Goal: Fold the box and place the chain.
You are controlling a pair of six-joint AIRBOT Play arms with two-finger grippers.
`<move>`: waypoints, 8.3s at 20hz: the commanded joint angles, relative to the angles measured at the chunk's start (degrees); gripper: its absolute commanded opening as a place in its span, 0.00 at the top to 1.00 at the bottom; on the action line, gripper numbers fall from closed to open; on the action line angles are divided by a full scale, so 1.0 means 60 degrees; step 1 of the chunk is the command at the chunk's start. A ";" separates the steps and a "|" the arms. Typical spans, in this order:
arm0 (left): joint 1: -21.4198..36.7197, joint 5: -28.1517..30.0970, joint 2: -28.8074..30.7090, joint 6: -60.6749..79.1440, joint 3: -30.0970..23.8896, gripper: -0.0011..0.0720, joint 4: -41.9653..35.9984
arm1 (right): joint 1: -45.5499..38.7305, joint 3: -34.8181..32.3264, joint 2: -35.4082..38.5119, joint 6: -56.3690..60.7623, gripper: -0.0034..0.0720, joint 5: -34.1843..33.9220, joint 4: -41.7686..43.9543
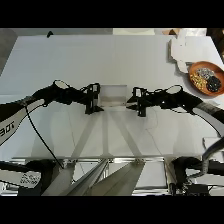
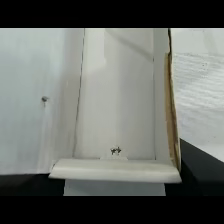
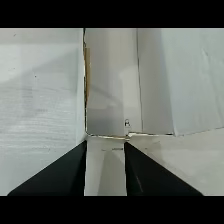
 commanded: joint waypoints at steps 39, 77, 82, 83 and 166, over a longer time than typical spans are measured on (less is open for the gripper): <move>-0.0007 0.0011 -0.0004 0.0007 -0.0004 0.60 -0.0011 | 0.0025 -0.0004 0.0182 0.0918 0.43 -0.1016 -0.1410; -0.0007 0.0015 -0.0004 0.0007 -0.0004 0.60 -0.0011 | -0.0317 -0.0004 0.2262 0.2812 0.94 -0.0732 -0.1683; -0.0007 0.0011 -0.0004 0.0007 -0.0004 0.60 -0.0011 | -0.2331 -0.0004 0.3697 0.8783 0.94 -0.0688 -0.2732; -0.0007 0.0015 -0.0004 0.0007 -0.0004 0.60 -0.0011 | -0.2743 -0.0004 0.3672 1.0291 0.94 -0.0648 -0.2943; -0.0007 0.0011 -0.0004 0.0007 -0.0004 0.60 -0.0011 | 0.4495 0.1982 0.0823 2.6742 0.49 -0.1821 -1.1999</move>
